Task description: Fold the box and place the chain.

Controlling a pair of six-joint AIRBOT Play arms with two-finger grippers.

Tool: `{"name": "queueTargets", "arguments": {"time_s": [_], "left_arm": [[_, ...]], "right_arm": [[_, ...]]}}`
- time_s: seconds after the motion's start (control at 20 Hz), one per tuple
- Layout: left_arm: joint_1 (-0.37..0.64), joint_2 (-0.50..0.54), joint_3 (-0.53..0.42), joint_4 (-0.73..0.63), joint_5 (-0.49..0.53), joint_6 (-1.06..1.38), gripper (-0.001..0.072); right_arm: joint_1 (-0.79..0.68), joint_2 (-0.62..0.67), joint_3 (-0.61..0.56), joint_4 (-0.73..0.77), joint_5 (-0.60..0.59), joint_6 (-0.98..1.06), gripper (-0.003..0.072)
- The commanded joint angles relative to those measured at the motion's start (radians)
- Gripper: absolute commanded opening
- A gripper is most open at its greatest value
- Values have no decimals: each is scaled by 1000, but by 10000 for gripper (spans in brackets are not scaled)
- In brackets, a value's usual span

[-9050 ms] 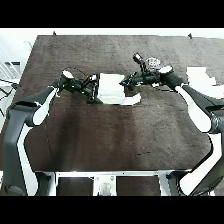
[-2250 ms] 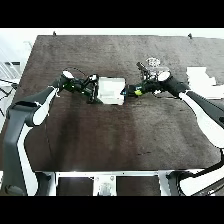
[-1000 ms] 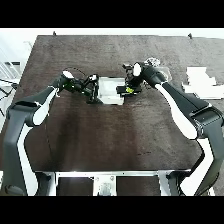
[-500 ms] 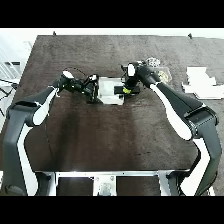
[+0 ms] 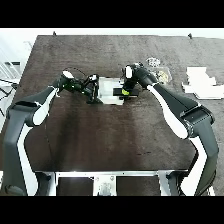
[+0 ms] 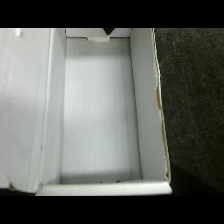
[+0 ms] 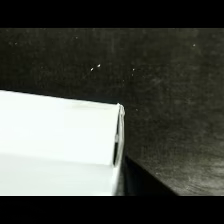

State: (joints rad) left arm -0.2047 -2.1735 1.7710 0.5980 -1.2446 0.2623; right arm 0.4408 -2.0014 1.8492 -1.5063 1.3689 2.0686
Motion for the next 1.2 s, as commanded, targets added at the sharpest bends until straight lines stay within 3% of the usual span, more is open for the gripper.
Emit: {"name": "queueTargets", "arguments": {"time_s": [0.0, 0.2, 0.25, 0.3, 0.35, 0.7, 1.0, 1.15], "left_arm": [[1, 0, 0, 0, 3, 0, 480], [1, 0, 0, 0, 4, 0, 480], [1, 0, 0, 0, 4, 0, 480], [1, 0, 0, 0, 4, 0, 480], [1, 0, 0, 0, 4, 0, 480], [1, 0, 0, 0, 5, 0, 480], [1, 0, 0, 0, 4, 0, 480], [1, 0, 0, 0, 4, 0, 480]], "right_arm": [[3, -19, 22, 1, -1, 18, 83], [5, -18, 52, -1, 1, 18, 15], [5, -18, 58, 2, 1, 18, 105], [5, -17, 63, 2, 2, 18, 339], [5, -16, 68, 2, 2, 15, 474], [5, 79, 71, 5, 43, -102, 477], [1, 301, 71, -7, 61, -306, 477], [-43, 382, 67, -87, 0, -411, 477]]}}
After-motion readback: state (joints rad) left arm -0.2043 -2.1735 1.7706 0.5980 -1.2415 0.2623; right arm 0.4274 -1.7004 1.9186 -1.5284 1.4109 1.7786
